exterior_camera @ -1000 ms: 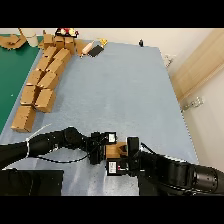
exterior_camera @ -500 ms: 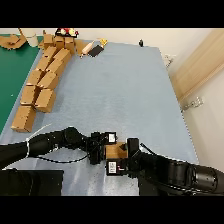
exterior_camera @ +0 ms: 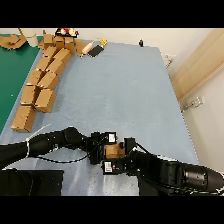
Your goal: Fold the box.
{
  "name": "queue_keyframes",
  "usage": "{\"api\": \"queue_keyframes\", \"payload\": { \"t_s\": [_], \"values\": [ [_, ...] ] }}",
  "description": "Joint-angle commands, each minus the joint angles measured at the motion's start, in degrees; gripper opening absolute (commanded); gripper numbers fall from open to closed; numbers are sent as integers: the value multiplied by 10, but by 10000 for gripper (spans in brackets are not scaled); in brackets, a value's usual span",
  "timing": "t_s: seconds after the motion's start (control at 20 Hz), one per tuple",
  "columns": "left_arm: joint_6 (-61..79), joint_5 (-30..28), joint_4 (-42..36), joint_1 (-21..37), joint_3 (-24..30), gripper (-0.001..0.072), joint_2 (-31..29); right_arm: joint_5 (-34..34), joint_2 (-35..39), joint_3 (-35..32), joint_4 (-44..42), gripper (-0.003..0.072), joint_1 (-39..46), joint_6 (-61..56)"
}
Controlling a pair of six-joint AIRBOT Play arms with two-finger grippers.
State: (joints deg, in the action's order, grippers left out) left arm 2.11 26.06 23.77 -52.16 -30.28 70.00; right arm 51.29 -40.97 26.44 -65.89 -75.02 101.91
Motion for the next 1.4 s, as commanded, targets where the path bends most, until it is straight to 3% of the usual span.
{"api": "queue_keyframes", "payload": {
  "t_s": [0.0, 0.35, 0.9, 1.0, 1.35],
  "values": [
    [0, 0, 0, 0, 0, 384, 0, 14, -6, 7, 25, 519, -12, -6],
    [0, 0, 0, 0, 0, 383, 0, 26, 0, 8, 57, 373, -33, -27],
    [0, 0, 0, 0, 0, 384, 0, 40, 21, 12, 83, 371, -54, -40],
    [0, 0, 0, 0, 0, 384, 0, 40, 21, 12, 85, 301, -54, -40],
    [0, 0, 0, 0, 0, 384, 0, 38, 21, 12, 90, 299, -54, -42]
  ]
}}
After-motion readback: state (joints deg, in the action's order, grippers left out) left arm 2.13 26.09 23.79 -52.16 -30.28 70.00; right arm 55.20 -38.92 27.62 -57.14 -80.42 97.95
